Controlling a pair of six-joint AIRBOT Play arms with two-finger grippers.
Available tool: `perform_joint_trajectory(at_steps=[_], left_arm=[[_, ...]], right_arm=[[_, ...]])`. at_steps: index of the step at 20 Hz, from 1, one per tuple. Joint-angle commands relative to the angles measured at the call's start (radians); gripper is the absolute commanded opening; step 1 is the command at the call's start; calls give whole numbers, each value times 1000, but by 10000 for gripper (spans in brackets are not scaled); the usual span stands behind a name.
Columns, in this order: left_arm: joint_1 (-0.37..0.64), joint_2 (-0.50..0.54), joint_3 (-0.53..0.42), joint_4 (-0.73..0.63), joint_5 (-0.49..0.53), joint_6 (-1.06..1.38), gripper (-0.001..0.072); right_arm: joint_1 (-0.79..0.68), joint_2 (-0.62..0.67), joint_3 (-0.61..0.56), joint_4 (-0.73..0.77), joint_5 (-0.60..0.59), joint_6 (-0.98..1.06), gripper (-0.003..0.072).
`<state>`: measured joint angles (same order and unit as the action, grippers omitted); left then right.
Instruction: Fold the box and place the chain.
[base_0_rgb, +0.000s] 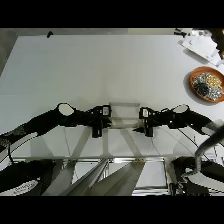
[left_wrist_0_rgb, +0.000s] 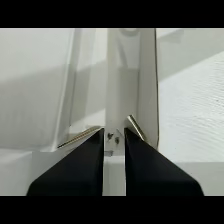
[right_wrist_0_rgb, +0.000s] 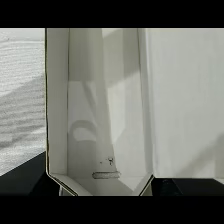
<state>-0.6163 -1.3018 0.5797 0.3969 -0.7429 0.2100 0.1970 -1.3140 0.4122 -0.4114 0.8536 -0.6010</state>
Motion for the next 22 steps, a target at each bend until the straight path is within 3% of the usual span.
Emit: perform_joint_trajectory(at_steps=[1,7,10,11,13,16,17,19,22], left_arm=[[-15,2,-1,0,-31,5,134],[-15,-40,-1,-5,15,19,161],[-18,-50,-1,-139,45,156,412],[-22,-50,-1,-201,55,235,422],[-38,-54,-1,-299,66,382,422],[-60,-60,-1,-384,58,418,415],[-68,-60,-1,-392,59,417,409],[-71,-58,-1,-372,58,410,312],[-70,2,-1,-359,51,308,316]], right_arm=[[-1,1,1,0,3,1,422],[-1,1,1,0,3,1,422],[-1,1,1,0,3,1,422],[-1,1,1,0,3,1,422],[-1,1,1,0,3,1,422],[-1,1,1,0,3,1,422],[-1,1,1,0,3,1,422],[-1,1,1,0,3,1,422],[-1,1,1,0,3,1,422]])
